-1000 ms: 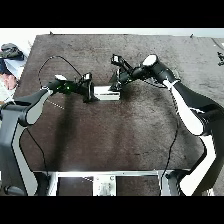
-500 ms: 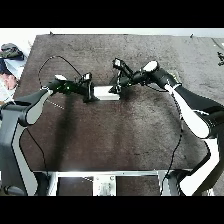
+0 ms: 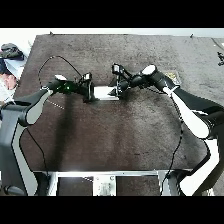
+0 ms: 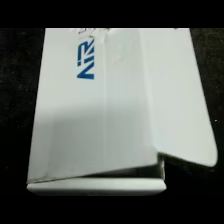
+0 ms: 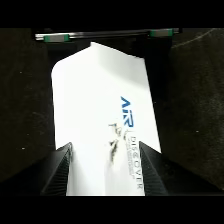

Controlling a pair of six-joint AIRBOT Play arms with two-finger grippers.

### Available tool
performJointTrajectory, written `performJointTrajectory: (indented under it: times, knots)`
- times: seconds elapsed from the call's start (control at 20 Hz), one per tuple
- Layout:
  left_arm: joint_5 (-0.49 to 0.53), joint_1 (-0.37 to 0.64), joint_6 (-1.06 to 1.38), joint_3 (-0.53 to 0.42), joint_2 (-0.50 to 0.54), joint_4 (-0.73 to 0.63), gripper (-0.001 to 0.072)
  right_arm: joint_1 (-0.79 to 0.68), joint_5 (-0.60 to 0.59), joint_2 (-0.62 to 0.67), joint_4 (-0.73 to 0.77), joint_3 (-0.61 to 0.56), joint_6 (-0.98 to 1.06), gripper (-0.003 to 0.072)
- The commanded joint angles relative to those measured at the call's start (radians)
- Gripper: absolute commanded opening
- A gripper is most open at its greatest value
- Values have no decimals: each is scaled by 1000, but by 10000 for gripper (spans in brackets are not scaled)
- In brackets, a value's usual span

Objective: Fold the box and place the chain.

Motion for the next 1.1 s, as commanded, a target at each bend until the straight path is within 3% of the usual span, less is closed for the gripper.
performJointTrajectory:
  times: [0.0, 0.2, 0.25, 0.35, 0.45, 1.05]
  knots:
    - [0, 0, 0, 1, 0, 0, 536, 1, -50, 2, 4, -4, -60, 397]
    - [0, 0, 0, 1, 0, 0, 536, 0, -47, 26, 13, -2, -63, 388]
    - [0, 0, 1, 1, 0, 0, 536, 0, -44, 32, 13, -2, -63, 308]
    - [0, 0, 0, 1, 0, 0, 536, 0, -38, 34, 11, -2, -63, 294]
    - [0, 0, 0, 1, 0, 0, 536, 0, -16, 34, -16, -2, -62, 151]
    - [0, 0, 0, 1, 0, 0, 536, 0, -4, 33, -48, -2, -51, 151]
